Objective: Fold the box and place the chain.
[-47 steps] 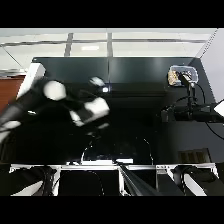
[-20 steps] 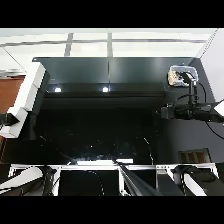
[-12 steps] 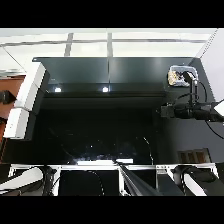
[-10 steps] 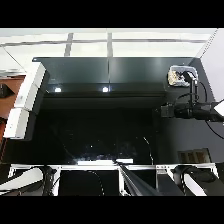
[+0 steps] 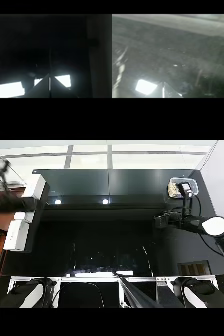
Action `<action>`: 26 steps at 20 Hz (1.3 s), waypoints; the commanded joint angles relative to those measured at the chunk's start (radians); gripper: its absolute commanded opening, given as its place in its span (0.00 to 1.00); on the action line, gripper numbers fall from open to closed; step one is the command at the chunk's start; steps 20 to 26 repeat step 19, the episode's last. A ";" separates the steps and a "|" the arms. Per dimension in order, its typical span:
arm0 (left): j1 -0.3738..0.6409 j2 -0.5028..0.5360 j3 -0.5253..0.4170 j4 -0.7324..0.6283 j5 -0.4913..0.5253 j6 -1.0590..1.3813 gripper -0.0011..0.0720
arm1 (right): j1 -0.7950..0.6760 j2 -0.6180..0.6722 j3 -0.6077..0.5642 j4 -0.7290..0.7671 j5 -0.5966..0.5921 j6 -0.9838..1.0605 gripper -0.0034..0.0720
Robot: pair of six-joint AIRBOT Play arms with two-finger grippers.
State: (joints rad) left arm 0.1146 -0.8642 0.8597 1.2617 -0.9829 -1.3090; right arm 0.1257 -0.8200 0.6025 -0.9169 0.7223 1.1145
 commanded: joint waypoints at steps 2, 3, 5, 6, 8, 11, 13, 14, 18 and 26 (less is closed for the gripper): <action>-0.137 0.305 -0.386 -0.010 0.236 -0.105 0.05 | 0.019 -0.003 -0.051 -0.028 -0.062 -0.008 0.07; -0.135 0.349 -0.414 -0.002 0.240 -0.105 0.05 | 0.019 -0.003 -0.051 -0.026 -0.061 -0.008 0.07; -0.135 0.406 -0.434 0.017 0.241 -0.105 0.05 | 0.019 -0.003 -0.051 -0.026 -0.061 -0.008 0.07; -0.135 0.421 -0.435 0.010 0.232 -0.106 0.05 | 0.019 -0.003 -0.051 -0.026 -0.061 -0.008 0.07; -0.136 0.431 -0.434 0.009 0.240 -0.106 0.05 | 0.019 -0.003 -0.051 -0.026 -0.061 -0.008 0.07; -0.136 0.431 -0.434 0.009 0.243 -0.106 0.05 | 0.019 -0.003 -0.051 -0.026 -0.061 -0.008 0.07; -0.136 0.431 -0.434 0.009 0.243 -0.106 0.05 | 0.019 -0.003 -0.051 -0.026 -0.061 -0.008 0.07; -0.136 0.431 -0.434 0.009 0.243 -0.106 0.05 | 0.019 -0.003 -0.051 -0.026 -0.061 -0.008 0.07; -0.136 0.431 -0.434 0.008 0.243 -0.106 0.05 | 0.019 -0.003 -0.051 -0.026 -0.061 -0.008 0.07; -0.136 0.431 -0.434 0.009 0.243 -0.106 0.05 | 0.019 -0.003 -0.051 -0.026 -0.061 -0.008 0.07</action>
